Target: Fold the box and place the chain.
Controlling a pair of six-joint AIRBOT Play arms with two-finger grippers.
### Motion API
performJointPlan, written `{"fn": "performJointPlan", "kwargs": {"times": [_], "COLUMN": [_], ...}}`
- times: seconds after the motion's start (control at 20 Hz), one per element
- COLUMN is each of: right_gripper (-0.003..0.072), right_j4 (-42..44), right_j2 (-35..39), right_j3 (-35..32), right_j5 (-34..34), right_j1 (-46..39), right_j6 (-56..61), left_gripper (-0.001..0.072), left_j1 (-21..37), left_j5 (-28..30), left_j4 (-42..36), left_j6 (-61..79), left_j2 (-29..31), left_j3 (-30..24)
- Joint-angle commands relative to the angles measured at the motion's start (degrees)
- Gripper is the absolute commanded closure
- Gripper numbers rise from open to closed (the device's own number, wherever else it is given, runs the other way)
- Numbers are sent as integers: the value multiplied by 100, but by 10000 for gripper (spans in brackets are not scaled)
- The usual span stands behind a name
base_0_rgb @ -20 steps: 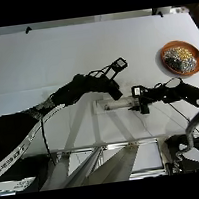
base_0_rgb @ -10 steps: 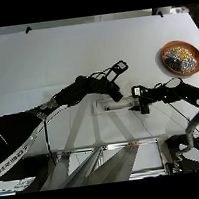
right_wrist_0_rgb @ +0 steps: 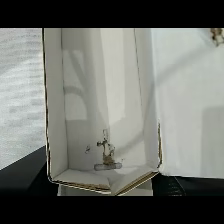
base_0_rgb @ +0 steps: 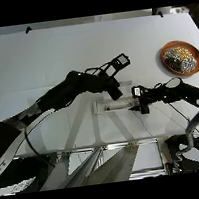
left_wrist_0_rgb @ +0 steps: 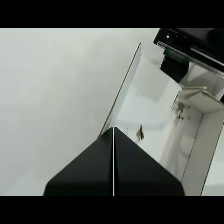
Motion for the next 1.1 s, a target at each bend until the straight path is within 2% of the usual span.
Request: {"fn": "performJointPlan", "kwargs": {"times": [0.0, 0.2, 0.45, 0.6, 0.75, 0.85, 1.05], "right_gripper": [277, 277, 277, 277, 277, 277, 277], "right_j4": [7, 7, 4, 4, 7, 7, 7], "right_j2": [4, 4, 4, 4, 4, 4, 4], "right_j3": [0, 0, 0, 0, 0, 0, 0], "right_j5": [0, 0, 2, 0, 0, 0, 0], "right_j1": [0, 0, 0, 0, 0, 0, 0], "right_j6": [2, 2, 2, 2, 2, 2, 2], "left_gripper": [703, 703, 703, 703, 703, 698, 698], "left_j1": [4, 0, 11, 118, 184, 256, 457], "left_j5": [802, 1943, 2240, 1823, 1067, 678, 769], "left_j4": [673, 699, 647, 586, 398, 271, 236], "left_j6": [-4, -4, 11, 179, 439, 544, 584], "left_j2": [503, 573, 385, 367, 369, 369, 372], "left_j3": [2, 2, -42, -564, -1329, -1635, -1738]}}
